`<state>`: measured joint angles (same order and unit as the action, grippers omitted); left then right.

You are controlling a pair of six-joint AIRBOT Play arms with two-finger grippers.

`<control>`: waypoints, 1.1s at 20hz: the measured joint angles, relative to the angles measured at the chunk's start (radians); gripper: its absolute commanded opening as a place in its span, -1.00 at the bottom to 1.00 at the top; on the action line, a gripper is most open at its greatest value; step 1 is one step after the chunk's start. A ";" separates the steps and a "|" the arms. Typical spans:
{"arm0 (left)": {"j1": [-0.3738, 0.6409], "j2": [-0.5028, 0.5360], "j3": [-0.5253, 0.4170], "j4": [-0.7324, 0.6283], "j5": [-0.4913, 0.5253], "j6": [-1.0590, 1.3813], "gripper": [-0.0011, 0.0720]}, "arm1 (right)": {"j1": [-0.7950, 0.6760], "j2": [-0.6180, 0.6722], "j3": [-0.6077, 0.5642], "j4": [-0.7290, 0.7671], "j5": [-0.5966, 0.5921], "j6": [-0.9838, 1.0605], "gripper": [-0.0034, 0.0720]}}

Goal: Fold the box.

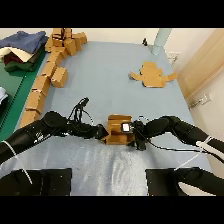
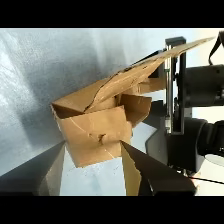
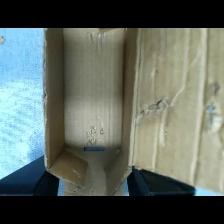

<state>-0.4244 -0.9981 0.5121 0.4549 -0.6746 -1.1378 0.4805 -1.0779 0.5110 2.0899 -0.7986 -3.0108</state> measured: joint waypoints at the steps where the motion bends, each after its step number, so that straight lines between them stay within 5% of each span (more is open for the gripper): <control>1: 0.000 -0.012 0.000 0.005 0.004 -0.005 0.52 | 0.000 0.000 0.000 0.000 0.000 0.000 0.42; 6: -0.036 -0.059 0.020 0.042 0.019 -0.055 0.52 | 0.000 0.000 0.000 0.000 0.000 0.000 0.42; 14: -0.209 -0.107 0.140 0.457 0.059 -0.495 0.52 | 0.000 0.000 0.000 0.000 0.000 0.000 0.42; 22: -0.323 -0.223 0.299 0.760 -0.021 -0.815 0.52 | 0.000 0.000 0.000 0.000 0.000 0.000 0.42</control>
<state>-0.7475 -1.2209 0.8108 1.2148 -0.6952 -1.9530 0.4805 -1.0779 0.5110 2.0895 -0.7986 -3.0108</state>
